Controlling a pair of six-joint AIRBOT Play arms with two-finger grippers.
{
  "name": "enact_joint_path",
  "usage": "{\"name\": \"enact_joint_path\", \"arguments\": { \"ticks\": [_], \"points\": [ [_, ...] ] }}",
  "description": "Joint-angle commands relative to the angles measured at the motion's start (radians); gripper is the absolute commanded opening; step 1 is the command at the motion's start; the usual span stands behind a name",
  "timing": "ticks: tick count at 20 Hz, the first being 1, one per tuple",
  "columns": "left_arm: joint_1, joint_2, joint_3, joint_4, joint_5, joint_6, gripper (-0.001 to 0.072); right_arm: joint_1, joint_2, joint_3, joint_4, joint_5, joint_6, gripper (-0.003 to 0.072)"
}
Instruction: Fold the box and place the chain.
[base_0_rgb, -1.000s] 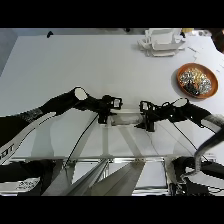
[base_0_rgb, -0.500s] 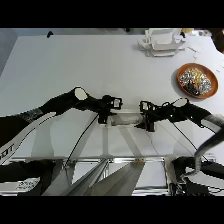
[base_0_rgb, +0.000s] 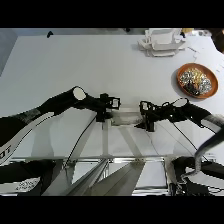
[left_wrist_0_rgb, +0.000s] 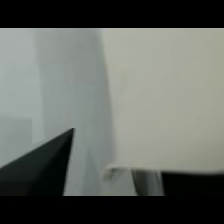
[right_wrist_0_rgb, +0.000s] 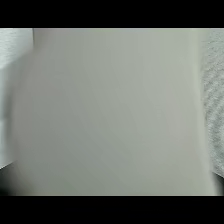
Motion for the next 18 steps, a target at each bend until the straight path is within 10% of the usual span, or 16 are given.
{"name": "enact_joint_path", "arguments": {
  "ticks": [1,12,15,18],
  "points": [
    [0.001,0.06,0.0,0.03,-0.014,-0.045,0.0653,0.001,0.001,0.0,0.002,-0.021,0.001,0.04],
    [0.0,0.369,0.0,0.46,-0.164,-0.58,0.0593,0.0,0.001,0.0,0.002,-0.021,0.001,0.04],
    [-0.01,0.439,0.0,0.445,-0.163,-0.58,0.0092,0.001,0.001,0.0,0.002,-0.021,0.001,0.04],
    [-0.043,0.457,0.0,0.383,-0.172,-0.58,0.0007,0.0,0.001,0.0,0.001,-0.021,0.001,0.04]
  ]
}}
